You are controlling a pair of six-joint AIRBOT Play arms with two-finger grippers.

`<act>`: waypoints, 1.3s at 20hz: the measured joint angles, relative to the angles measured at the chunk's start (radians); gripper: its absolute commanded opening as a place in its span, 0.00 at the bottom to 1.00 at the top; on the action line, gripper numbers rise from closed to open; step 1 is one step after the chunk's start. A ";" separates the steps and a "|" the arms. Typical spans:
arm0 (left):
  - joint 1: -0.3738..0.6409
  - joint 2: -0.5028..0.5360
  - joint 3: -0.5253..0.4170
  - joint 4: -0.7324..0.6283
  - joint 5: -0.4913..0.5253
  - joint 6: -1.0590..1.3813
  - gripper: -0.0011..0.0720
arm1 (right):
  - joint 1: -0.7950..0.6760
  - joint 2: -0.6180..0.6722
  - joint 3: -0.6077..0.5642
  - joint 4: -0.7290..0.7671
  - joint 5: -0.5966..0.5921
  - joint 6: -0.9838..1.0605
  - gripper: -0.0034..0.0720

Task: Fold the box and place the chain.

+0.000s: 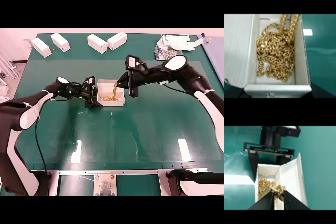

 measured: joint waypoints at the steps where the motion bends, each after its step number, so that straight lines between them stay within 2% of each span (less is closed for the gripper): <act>1: 0.000 0.000 0.000 0.000 0.000 0.000 0.72 | 0.002 -0.023 -0.001 0.011 -0.004 0.000 0.06; 3: 0.000 0.000 0.000 0.000 0.000 0.000 0.72 | 0.003 -0.069 -0.002 0.031 -0.008 0.001 0.06; 4: 0.000 0.000 0.000 0.000 0.000 0.000 0.72 | 0.004 -0.087 -0.003 0.036 -0.012 0.001 0.13; 5: 0.000 0.000 0.000 0.000 0.000 0.000 0.72 | 0.004 -0.101 -0.003 0.041 -0.013 0.001 0.53; 6: 0.000 0.000 0.000 0.000 0.000 0.000 0.72 | 0.004 -0.111 -0.003 0.047 -0.013 0.001 0.85; 16: 0.000 0.000 0.000 0.000 0.000 0.000 0.72 | -0.011 -0.127 0.015 0.088 -0.103 0.080 0.84; 17: 0.000 0.000 0.000 0.000 0.000 0.000 0.72 | -0.013 -0.124 0.018 0.089 -0.096 0.117 0.75; 18: 0.000 0.000 0.000 0.000 0.000 0.000 0.72 | -0.016 -0.122 0.018 0.093 -0.073 0.156 0.59; 21: 0.000 0.000 0.000 0.000 0.000 0.000 0.72 | -0.019 -0.119 0.013 0.092 0.093 0.230 0.20; 22: 0.000 0.000 0.000 0.000 0.000 0.000 0.72 | -0.019 -0.118 0.011 0.092 0.156 0.239 0.23; 24: 0.000 0.000 0.000 0.000 0.000 0.000 0.72 | -0.020 -0.118 0.008 0.090 0.243 0.246 0.43; 26: 0.000 0.000 0.000 0.000 0.000 0.000 0.72 | -0.021 -0.121 0.000 0.083 0.294 0.266 0.43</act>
